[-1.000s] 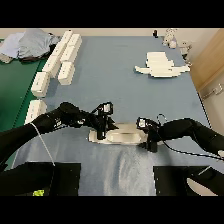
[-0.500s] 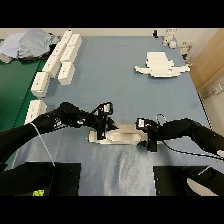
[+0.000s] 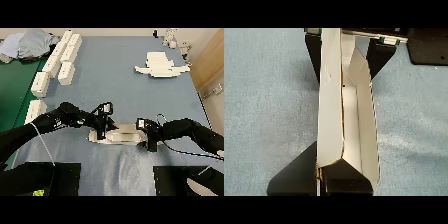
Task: Fold the box.
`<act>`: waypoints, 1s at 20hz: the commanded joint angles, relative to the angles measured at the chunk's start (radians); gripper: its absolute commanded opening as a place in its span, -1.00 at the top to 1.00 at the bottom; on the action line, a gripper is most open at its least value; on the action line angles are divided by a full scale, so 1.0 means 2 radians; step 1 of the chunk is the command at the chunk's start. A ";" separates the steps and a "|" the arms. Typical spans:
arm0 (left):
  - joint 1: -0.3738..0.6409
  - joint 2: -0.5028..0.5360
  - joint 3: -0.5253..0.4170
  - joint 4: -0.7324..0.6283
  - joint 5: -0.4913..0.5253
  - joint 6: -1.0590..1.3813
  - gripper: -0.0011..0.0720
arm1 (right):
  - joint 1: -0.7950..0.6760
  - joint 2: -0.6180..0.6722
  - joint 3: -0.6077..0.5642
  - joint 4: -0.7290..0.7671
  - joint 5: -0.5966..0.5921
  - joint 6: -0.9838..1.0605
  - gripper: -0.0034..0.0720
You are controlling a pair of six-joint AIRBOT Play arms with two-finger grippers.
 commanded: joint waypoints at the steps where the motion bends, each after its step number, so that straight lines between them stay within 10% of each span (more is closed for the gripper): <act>1: 0.000 0.000 0.000 0.000 0.000 0.000 0.94 | 0.001 0.000 0.000 -0.001 -0.001 0.000 -0.41; 20: 0.000 0.000 0.000 -0.023 -0.018 0.000 0.94 | 0.000 0.000 0.000 -0.002 -0.001 0.000 -0.41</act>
